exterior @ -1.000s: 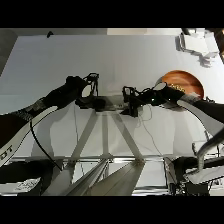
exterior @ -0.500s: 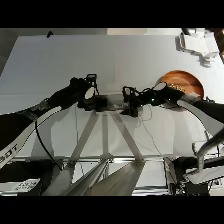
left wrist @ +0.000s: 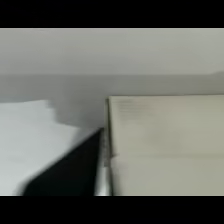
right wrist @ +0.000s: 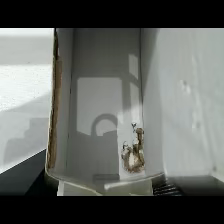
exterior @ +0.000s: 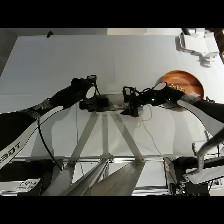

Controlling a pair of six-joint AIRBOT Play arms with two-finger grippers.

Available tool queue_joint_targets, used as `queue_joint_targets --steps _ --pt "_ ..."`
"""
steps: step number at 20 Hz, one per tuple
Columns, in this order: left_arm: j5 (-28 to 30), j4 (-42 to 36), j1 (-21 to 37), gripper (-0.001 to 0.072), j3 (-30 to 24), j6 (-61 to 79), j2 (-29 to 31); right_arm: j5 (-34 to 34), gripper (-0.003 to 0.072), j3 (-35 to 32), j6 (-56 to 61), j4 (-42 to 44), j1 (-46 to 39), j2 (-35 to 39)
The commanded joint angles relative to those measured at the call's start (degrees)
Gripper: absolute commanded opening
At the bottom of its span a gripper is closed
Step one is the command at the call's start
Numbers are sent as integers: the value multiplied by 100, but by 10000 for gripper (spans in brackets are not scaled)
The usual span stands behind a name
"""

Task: Fold the box and place the chain.

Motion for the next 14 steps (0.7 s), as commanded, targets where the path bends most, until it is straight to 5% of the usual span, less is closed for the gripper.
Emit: queue_joint_targets --steps 1,6,14 --pt "-315 0 52 440 -4 96 83 20 517 2 2 31 4 -2" --pt "-417 -409 315 545 -4 675 579 20 517 2 2 31 4 -2" --pt "-914 -1860 1331 538 -7 3180 1305 17 517 2 2 31 4 -2"
